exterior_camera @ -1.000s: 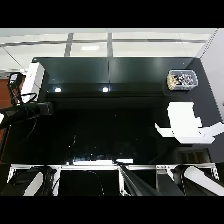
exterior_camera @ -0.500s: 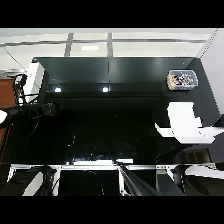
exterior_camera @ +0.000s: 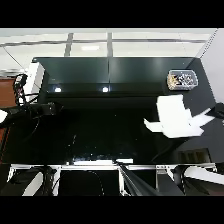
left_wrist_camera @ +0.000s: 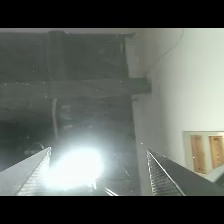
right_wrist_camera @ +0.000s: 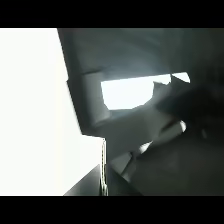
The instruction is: Fold the box and place the chain.
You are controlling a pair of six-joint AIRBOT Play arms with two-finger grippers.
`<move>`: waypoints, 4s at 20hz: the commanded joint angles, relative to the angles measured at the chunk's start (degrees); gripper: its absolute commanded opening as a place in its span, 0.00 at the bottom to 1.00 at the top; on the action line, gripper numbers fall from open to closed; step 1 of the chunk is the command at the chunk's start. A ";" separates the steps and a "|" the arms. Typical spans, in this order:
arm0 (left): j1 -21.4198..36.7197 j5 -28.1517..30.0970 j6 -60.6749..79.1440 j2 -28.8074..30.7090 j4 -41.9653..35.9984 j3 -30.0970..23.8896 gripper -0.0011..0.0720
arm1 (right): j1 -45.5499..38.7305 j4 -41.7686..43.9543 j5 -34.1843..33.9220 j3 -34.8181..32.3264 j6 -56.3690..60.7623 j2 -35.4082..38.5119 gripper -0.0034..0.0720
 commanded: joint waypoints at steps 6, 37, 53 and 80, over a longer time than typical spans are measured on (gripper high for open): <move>-9.42 -0.63 0.48 -4.92 -10.45 0.02 0.98 | 29.46 21.81 -27.41 -24.65 5.73 18.51 0.06; -18.43 -35.26 27.39 -55.47 -21.84 30.58 0.06 | 59.71 28.55 -51.65 -35.21 5.86 19.19 0.37; -32.98 0.22 72.63 -36.63 -18.80 16.33 0.06 | 48.24 14.95 -26.56 -27.74 -38.71 23.91 0.99; -33.00 0.39 72.46 -40.28 -21.75 18.05 0.05 | 63.82 21.22 -41.51 -28.50 -51.74 18.23 0.99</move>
